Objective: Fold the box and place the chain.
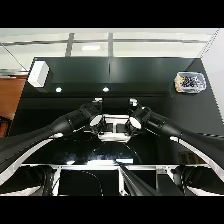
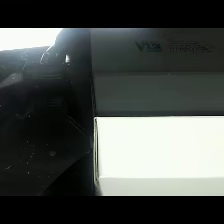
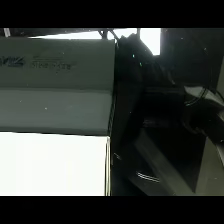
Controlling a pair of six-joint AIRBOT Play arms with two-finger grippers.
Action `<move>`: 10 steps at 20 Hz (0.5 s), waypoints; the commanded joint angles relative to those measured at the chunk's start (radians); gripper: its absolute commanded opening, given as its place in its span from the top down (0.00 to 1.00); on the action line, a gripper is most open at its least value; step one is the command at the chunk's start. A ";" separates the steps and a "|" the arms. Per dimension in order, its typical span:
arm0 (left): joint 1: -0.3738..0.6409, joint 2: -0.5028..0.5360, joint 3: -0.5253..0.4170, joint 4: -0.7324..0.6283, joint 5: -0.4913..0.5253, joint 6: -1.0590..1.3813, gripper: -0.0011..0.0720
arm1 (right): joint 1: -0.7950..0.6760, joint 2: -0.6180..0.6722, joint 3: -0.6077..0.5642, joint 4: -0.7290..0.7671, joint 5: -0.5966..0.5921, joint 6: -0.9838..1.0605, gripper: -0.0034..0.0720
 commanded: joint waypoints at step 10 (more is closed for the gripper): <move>0.001 0.000 0.000 0.000 0.000 -0.002 0.95 | -0.026 0.270 0.000 -0.076 0.184 -0.185 0.50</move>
